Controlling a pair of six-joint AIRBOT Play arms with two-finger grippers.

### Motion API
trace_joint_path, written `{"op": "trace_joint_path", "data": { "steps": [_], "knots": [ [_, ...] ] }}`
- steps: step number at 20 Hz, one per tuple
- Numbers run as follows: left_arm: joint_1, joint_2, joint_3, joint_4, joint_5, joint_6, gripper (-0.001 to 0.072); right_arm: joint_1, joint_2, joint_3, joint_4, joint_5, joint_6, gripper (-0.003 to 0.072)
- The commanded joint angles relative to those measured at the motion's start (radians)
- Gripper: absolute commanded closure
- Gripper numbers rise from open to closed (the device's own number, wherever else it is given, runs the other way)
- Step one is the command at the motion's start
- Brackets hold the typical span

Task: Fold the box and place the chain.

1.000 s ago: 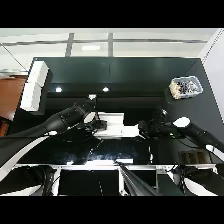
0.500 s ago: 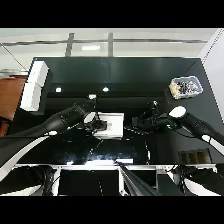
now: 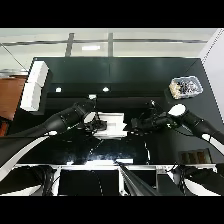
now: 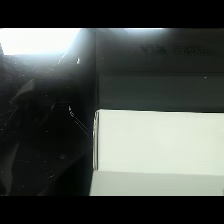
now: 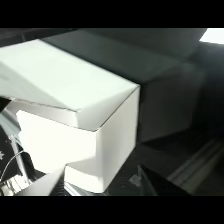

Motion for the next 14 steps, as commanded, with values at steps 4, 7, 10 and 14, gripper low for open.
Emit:
{"op": "trace_joint_path", "data": {
  "steps": [4, 7, 10, 14],
  "knots": [
    [0.000, -0.001, -0.001, 0.001, 0.000, 0.001, 0.0679, 0.108, 0.000, 0.034, 0.033, -0.116, 0.072, 0.0352],
    [0.000, -0.001, -0.001, 0.001, -0.002, 0.019, 0.0679, 0.163, 0.000, 0.073, -0.014, -0.186, 0.167, 0.0449],
    [0.000, -0.001, -0.001, 0.001, -0.002, 0.019, 0.0679, 0.222, 0.000, 0.114, -0.235, -0.202, 0.372, 0.0440],
    [0.000, -0.001, -0.001, 0.000, -0.002, 0.019, 0.0680, 0.278, 0.000, 0.151, -0.371, -0.201, 0.502, 0.0370]
  ]
}}
